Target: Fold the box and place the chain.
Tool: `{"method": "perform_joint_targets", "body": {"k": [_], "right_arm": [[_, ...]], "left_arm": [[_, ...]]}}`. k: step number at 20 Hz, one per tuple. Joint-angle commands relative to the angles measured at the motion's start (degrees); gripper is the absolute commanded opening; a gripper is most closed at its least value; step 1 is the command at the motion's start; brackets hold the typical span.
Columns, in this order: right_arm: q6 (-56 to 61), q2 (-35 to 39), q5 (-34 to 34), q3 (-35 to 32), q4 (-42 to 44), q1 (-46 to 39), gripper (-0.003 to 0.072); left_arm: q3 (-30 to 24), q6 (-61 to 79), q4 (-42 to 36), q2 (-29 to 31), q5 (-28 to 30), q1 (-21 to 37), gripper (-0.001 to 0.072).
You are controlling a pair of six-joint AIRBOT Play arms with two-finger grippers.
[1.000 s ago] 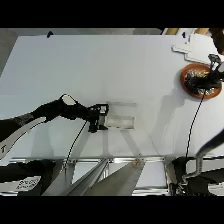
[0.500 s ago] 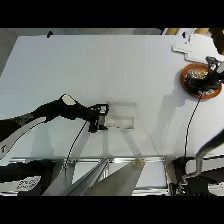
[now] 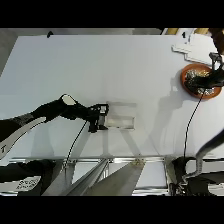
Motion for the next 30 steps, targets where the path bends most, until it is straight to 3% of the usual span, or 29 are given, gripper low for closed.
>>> {"method": "perform_joint_targets", "body": {"k": [1, 7, 11, 17, 24, 27, 30], "right_arm": [[-2.45, 4.55, 2.69, 0.00, 1.31, 0.00, 0.0018], [-6.08, 24.26, 9.79, -0.02, 13.70, 0.00, 0.0018], [-6.58, 34.77, 18.67, -0.02, 25.00, 0.46, 0.0018], [-6.62, 46.14, 29.49, -0.15, 30.29, 13.70, 0.0018], [0.09, 52.74, 28.13, -8.00, 29.86, 33.35, 0.0018], [0.70, 53.29, 21.55, -14.58, 30.29, 40.68, 0.0019], [1.73, 53.20, 10.75, -23.21, 29.86, 49.68, 0.0019]], "left_arm": [[0.07, 0.02, 0.00, 0.04, 0.00, 0.00, 0.0153], [0.07, 0.02, 0.00, 0.04, 0.00, 0.00, 0.0153], [0.07, 0.02, 0.00, 0.04, 0.00, 0.00, 0.0153], [0.07, 0.02, 0.00, 0.04, 0.00, 0.00, 0.0153], [0.07, 0.02, 0.02, 0.04, 0.00, 0.00, 0.0153], [0.07, 0.02, 0.00, 0.04, 0.00, 0.00, 0.0153], [0.07, 0.02, 0.00, 0.04, 0.00, 0.00, 0.0153]]}}
